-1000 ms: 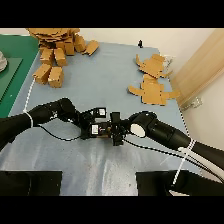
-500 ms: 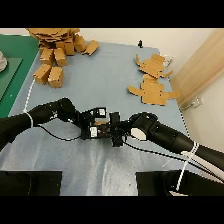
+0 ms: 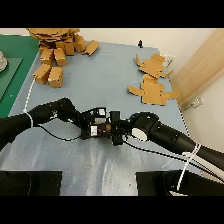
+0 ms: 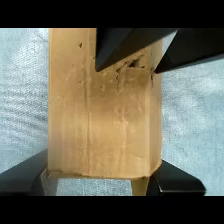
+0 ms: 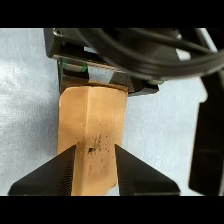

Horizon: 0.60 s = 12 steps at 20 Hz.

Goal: Fold the box.

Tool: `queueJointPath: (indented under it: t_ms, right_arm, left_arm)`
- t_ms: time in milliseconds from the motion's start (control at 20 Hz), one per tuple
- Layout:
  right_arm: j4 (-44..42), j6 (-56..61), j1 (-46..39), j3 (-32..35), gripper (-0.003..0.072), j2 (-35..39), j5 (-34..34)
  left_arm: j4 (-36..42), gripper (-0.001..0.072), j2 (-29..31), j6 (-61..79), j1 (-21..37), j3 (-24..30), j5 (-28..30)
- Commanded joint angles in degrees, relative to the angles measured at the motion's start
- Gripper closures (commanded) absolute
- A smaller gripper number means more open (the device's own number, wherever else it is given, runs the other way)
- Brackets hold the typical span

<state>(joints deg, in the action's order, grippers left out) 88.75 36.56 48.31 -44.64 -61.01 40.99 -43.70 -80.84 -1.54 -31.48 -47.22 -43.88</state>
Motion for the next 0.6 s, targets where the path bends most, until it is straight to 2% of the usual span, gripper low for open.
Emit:
queueJointPath:
  t_ms: [0, 150, 250, 350, 400, 550]
  right_arm:
    - [-0.04, 0.09, 0.02, -0.04, 0.0321, -0.98, -0.55]
    - [0.33, 0.09, 0.02, -0.04, 0.0337, -1.49, -0.59]
    - [1.81, 0.15, 0.02, -0.07, 0.0416, -1.11, -0.55]
    - [2.19, 1.14, 0.04, -0.13, 0.0430, -0.66, -0.55]
    - [2.19, 1.20, 0.04, -0.13, 0.0482, -0.37, -0.48]
    - [3.23, 1.22, 0.02, -0.15, 0.0484, 0.33, -0.61]
  left_arm:
    - [0.00, 0.0230, 0.04, 0.02, 0.04, -0.02, -0.07]
    - [0.00, 0.0230, 0.04, 0.02, 0.04, -0.02, -0.07]
    - [0.00, 0.0230, 0.04, 0.02, 0.04, -0.02, -0.09]
    - [-0.02, 0.0230, 0.07, 0.02, 0.04, -0.02, -0.15]
    - [0.00, 0.0230, 0.07, 0.02, 0.04, -0.02, -0.15]
    - [0.00, 0.0230, 0.04, 0.02, 0.04, -0.02, -0.17]
